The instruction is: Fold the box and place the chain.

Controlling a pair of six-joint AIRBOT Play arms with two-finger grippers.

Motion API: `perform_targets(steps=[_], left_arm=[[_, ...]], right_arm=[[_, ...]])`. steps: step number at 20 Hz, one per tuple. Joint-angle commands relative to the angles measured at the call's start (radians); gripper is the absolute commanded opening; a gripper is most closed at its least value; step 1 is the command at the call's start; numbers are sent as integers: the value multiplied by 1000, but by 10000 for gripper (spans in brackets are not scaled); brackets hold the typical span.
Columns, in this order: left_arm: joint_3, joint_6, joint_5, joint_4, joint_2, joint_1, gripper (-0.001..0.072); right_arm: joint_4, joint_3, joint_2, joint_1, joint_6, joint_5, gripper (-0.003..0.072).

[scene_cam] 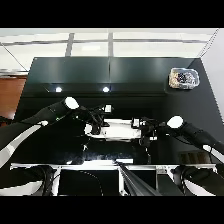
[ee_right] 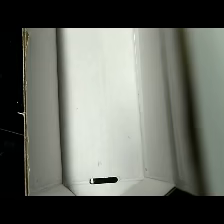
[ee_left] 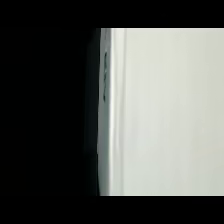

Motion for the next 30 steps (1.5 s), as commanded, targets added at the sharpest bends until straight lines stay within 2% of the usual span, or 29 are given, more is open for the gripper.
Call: perform_targets(steps=[1, 6, 7, 8, 9, 11, 12, 13, 17, 18, 19, 20, 22, 24, 26, 28, 30], left_arm=[[0, 2, -4, 0, 1, 0, 28], [0, -26, -19, 0, 1, 0, 29], [0, -37, -20, 0, 1, 0, 30], [0, -43, -19, 0, 1, 0, 33], [0, -43, -19, 1, 1, 0, 68], [2, -44, -16, 2, 2, 2, 360], [5, -56, -23, 12, 8, 6, 409], [13, -95, -32, 38, 21, 12, 409], [39, -313, -91, 254, 151, 49, 401], [39, -409, -101, 325, 196, 58, 299], [39, -499, -121, 393, 235, 64, 56], [38, -555, -158, 454, 272, 69, 28], [35, -673, -250, 476, 316, 69, 27], [25, -918, -323, 396, 317, 52, 27], [-13, -948, -376, 214, 306, 20, 27], [-64, -870, -296, -18, 296, -16, 27], [-104, -806, -78, -203, 295, -28, 27]], right_arm=[[-10, 1, -2, 2, 16, -16, 676], [-29, 1, -2, 15, 16, -13, 675], [-39, 1, -4, 23, 17, -13, 628], [-44, 1, -4, 26, 21, -14, 463], [-43, 1, -4, 26, 28, -21, 434], [-43, 1, -4, 26, 31, -25, 434], [-43, 1, -4, 26, 31, -25, 434], [-43, 1, -4, 26, 31, -25, 434], [-44, 1, -4, 26, 31, -24, 434], [-43, 1, -4, 26, 31, -24, 434], [-44, 1, -4, 26, 31, -24, 434], [-43, 1, -4, 26, 31, -24, 434], [-43, 1, -4, 26, 31, -24, 434], [-44, 1, -4, 26, 31, -24, 434], [-43, 1, -4, 26, 31, -24, 434], [-43, 1, -4, 26, 31, -24, 434], [-43, 1, -4, 26, 31, -24, 434]])
